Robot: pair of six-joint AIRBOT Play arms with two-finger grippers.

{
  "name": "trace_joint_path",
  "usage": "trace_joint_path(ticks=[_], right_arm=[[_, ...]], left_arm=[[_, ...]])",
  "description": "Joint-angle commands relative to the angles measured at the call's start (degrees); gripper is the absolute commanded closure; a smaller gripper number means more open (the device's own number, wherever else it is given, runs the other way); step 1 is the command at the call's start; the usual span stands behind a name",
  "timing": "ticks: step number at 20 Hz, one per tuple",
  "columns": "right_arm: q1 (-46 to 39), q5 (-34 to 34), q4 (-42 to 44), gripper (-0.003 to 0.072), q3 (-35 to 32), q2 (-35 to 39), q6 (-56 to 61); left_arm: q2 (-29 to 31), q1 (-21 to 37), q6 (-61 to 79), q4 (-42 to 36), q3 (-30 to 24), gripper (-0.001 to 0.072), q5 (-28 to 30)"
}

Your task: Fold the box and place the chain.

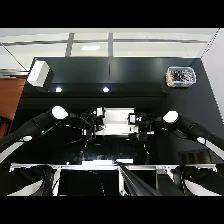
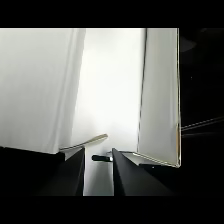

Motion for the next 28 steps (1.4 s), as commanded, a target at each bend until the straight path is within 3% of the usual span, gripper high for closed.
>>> trace_joint_path(ticks=[1,7,14,15,16,17,18,19,20,21,22,23,24,27,28], right_arm=[[0.0,-0.2,0.1,0.0495,0.0,0.0,0.1],[0.1,-0.2,0.1,0.0495,0.0,0.0,0.1],[0.1,-0.2,0.1,0.0495,0.0,0.0,0.1],[0.0,-0.2,0.1,0.0496,0.0,0.0,0.1],[0.1,-0.2,0.1,0.0495,0.0,0.0,0.1],[0.1,-0.2,0.1,0.0495,0.0,0.0,0.1],[0.0,-0.2,0.1,0.0495,0.0,0.0,0.1],[0.0,-0.2,0.1,0.0495,0.0,0.0,0.1],[0.1,-0.2,0.1,0.0495,0.0,0.0,0.1],[0.0,-0.2,0.1,0.0495,0.0,0.0,0.1],[0.1,-0.2,0.1,0.0495,0.0,0.0,0.1],[0.0,-0.2,0.1,0.0495,0.0,0.0,0.1],[0.0,-0.3,0.1,0.0495,0.0,0.0,0.1],[0.0,-0.3,0.1,0.0495,0.0,0.0,0.1],[0.0,-0.3,0.2,0.0495,0.0,0.0,0.1]], left_arm=[[-0.5,0.0,0.0,-0.9,0.0,0.0492,-0.2],[-3.4,-1.8,0.0,-5.2,0.0,0.0492,0.0],[-4.6,-1.9,0.0,-5.0,0.0,0.049,0.0],[-4.6,-1.9,0.0,-5.0,0.0,0.0429,0.0],[-4.6,-1.9,0.0,-5.0,0.0,0.0292,0.0],[-4.6,-1.9,0.0,-4.9,0.0,0.0258,-0.1],[-4.6,-1.9,0.0,-4.9,0.0,0.0261,0.0],[-4.5,-1.9,0.0,-4.9,0.0,0.0426,-0.1],[-4.4,-1.9,0.0,-4.9,0.2,0.0471,0.0],[-4.3,-1.9,0.0,-4.9,0.3,0.0317,0.2],[-4.3,-1.7,-0.1,-4.7,0.6,0.0253,0.1],[-4.0,-1.6,-1.2,-3.4,0.9,0.033,0.2],[-3.1,-1.0,-3.8,-0.2,1.6,0.0581,-0.4],[2.3,2.3,-23.5,13.2,3.3,0.0683,-1.3],[5.2,4.2,-30.5,18.1,3.6,0.0684,-2.6]])
